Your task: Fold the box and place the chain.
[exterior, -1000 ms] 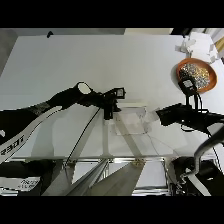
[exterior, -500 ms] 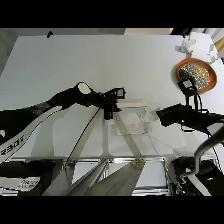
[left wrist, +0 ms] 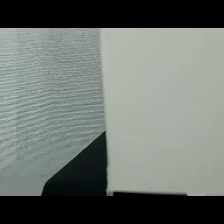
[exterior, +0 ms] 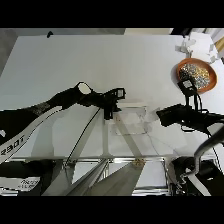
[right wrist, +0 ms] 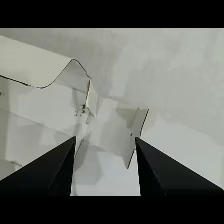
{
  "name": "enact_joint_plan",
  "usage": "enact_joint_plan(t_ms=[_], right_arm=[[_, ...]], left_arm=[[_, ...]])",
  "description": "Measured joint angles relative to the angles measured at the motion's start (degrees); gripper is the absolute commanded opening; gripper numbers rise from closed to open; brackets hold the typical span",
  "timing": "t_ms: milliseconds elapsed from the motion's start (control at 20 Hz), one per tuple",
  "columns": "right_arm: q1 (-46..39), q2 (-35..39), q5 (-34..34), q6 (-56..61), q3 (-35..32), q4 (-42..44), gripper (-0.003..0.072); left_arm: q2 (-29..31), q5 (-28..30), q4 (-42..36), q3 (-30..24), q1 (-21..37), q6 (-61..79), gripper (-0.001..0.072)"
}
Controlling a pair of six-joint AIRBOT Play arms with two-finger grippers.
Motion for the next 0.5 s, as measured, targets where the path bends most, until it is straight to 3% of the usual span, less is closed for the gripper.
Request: enact_joint_plan(t_ms=[100,300,500], right_arm=[[0.0,0.0,0.0,-1.4,0.0,0.0,0.0015],[0.0,0.0,1.9,-8.9,0.0,0.7,0.0019],[0.6,-0.2,4.8,-27.2,-0.8,5.7,0.0046]], left_arm=[[0.0,0.0,0.0,0.0,0.0,0.0,0.0011],[0.0,0.0,0.0,0.0,0.0,0.0,0.0011],[0.0,0.0,0.0,0.0,0.0,0.0,0.0011]])
